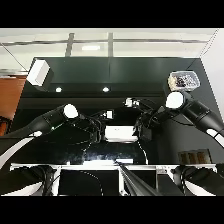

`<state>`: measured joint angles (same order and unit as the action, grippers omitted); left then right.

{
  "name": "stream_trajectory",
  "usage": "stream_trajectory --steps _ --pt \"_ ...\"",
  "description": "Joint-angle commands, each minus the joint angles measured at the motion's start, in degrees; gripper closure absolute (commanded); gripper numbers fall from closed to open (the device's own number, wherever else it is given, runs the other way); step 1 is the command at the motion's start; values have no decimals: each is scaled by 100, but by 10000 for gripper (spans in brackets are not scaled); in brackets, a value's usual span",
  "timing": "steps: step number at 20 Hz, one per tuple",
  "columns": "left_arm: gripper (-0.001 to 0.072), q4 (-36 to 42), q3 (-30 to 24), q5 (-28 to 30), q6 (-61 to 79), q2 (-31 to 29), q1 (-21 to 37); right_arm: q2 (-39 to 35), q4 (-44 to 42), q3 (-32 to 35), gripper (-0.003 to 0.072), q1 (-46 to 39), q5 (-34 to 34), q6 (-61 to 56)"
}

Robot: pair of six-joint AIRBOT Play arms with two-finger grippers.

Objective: Fold the box and place the chain.

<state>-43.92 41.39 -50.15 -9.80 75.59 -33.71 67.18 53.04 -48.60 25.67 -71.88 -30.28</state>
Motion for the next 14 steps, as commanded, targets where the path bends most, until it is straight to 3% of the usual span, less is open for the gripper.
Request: stream_trajectory --steps 1,14 --pt "255 -15 -2 2 17 2 0 -52 162 -7 415 0 37 -57" --pt "255 -15 -2 2 17 2 0 -48 107 0 415 15 374 -55"
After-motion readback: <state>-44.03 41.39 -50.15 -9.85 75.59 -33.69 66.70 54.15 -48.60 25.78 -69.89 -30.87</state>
